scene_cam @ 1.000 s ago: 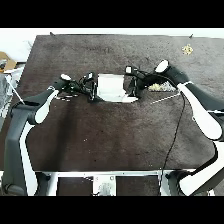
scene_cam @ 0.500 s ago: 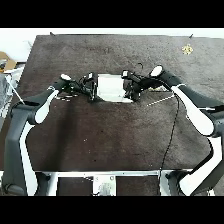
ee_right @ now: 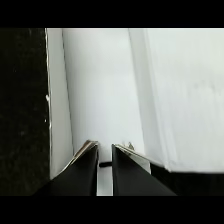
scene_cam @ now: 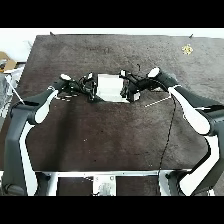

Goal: Fold the box and place the chain.

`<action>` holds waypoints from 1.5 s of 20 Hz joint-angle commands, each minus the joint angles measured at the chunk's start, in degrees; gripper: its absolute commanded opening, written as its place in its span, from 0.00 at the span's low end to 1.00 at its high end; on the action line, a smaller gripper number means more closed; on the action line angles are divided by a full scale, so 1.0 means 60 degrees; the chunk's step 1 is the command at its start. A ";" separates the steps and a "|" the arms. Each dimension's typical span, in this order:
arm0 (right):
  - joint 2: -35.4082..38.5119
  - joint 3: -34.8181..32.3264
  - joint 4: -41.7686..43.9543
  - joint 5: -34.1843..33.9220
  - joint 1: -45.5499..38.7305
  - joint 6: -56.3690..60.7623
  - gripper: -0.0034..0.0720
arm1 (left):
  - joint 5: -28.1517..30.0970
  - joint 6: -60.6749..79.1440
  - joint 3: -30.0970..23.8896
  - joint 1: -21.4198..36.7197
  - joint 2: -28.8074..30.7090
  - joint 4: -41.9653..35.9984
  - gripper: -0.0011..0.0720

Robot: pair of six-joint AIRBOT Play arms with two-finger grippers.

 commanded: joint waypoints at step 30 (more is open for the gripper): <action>0.2324 0.0007 -0.4291 0.0058 -0.0047 0.8076 0.04 | 0.0004 0.0000 0.0011 -0.0004 0.0000 -0.0004 0.66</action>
